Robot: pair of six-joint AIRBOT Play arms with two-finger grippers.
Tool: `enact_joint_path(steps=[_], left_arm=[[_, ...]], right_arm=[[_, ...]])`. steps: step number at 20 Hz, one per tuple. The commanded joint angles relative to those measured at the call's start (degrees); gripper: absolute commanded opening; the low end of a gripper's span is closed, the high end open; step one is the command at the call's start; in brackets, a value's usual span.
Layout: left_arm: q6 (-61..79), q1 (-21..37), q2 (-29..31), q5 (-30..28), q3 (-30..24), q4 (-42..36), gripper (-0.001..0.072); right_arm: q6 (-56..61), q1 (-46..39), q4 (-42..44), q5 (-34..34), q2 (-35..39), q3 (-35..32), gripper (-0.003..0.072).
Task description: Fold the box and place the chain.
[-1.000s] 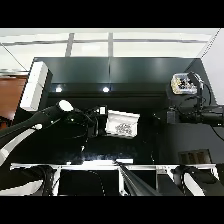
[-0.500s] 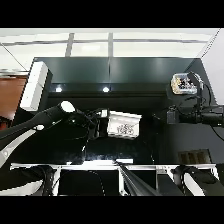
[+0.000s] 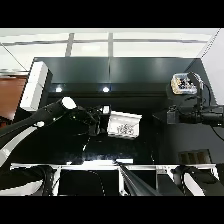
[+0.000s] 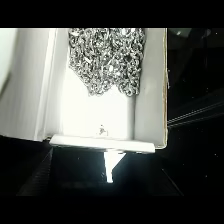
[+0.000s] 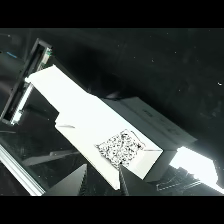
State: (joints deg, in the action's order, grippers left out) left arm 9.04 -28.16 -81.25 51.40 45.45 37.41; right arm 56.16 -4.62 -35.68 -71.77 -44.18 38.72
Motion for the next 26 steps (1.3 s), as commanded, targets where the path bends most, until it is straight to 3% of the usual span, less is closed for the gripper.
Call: enact_joint_path(steps=[1, 26], left_arm=[[-0.28, -0.17, -0.24, 0.00, 0.57, 0.48, 0.0702], [-0.09, -1.86, -1.97, -1.60, 0.46, -5.11, 0.0702]], right_arm=[[0.02, 0.04, 0.31, -0.22, 0.02, 0.02, 0.0252], [0.02, 0.04, 0.26, -0.26, 0.02, 0.02, 0.0251]])
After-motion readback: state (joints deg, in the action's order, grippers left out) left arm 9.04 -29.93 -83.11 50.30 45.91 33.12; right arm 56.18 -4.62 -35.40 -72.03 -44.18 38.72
